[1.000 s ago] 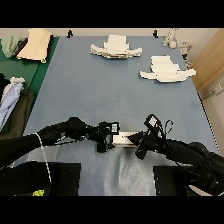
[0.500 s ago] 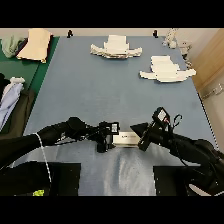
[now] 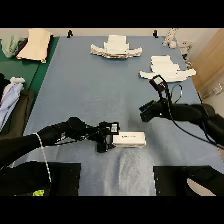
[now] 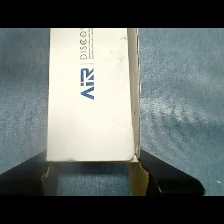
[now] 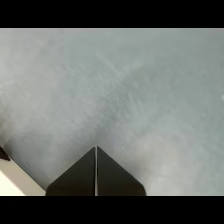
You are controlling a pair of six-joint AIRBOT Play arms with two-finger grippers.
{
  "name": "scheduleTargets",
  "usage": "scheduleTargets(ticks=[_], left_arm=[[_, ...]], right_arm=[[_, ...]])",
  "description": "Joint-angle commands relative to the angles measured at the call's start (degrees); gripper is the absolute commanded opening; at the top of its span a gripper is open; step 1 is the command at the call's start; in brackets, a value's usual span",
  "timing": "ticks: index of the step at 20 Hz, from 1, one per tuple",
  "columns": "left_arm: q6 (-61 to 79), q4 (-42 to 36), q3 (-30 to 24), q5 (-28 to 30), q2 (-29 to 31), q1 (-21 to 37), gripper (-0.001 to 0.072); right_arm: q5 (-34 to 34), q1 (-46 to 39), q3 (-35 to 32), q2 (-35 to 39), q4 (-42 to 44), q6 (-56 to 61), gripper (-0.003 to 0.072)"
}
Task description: Fold the box.
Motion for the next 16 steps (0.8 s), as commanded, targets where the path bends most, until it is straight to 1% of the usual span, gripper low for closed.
scheduleTargets(ticks=[1,3,5,7,9,11,13,15,16], left_arm=[[0.00,0.00,0.02,0.00,-0.02,-0.02,0.0447],[0.00,0.00,0.02,0.02,-0.02,-0.02,0.0447],[0.00,0.00,0.02,0.02,-0.02,-0.02,0.0447],[0.00,0.00,0.02,0.00,-0.02,-0.02,0.0447],[0.00,0.00,0.02,0.02,-0.02,-0.02,0.0447],[0.00,-0.20,0.13,0.20,-0.02,0.00,0.0447],[-3.32,-0.42,0.33,0.17,0.24,0.00,0.0447],[-7.52,-0.33,0.55,0.35,1.92,1.38,0.0447],[-10.51,-0.24,0.55,0.68,3.54,3.13,0.0448]], right_arm=[[-17.38,-2.16,11.23,-10.71,-12.79,18.73,0.0020],[-22.75,-2.19,14.69,-12.94,-14.67,24.48,0.0020],[-24.87,-2.19,16.26,-13.11,-15.04,29.81,0.0020],[-27.67,-2.19,17.33,-13.11,-17.33,37.75,0.0020],[-30.16,-2.19,17.51,-13.14,-20.09,42.58,0.0020],[-30.42,-2.16,17.51,-13.11,-20.59,43.76,0.0020],[-30.49,-2.16,17.51,-13.11,-20.57,43.74,0.0020],[-30.47,-2.19,17.51,-13.11,-20.65,43.71,0.0020],[-30.47,-2.16,17.51,-13.11,-20.61,43.71,0.0020]])
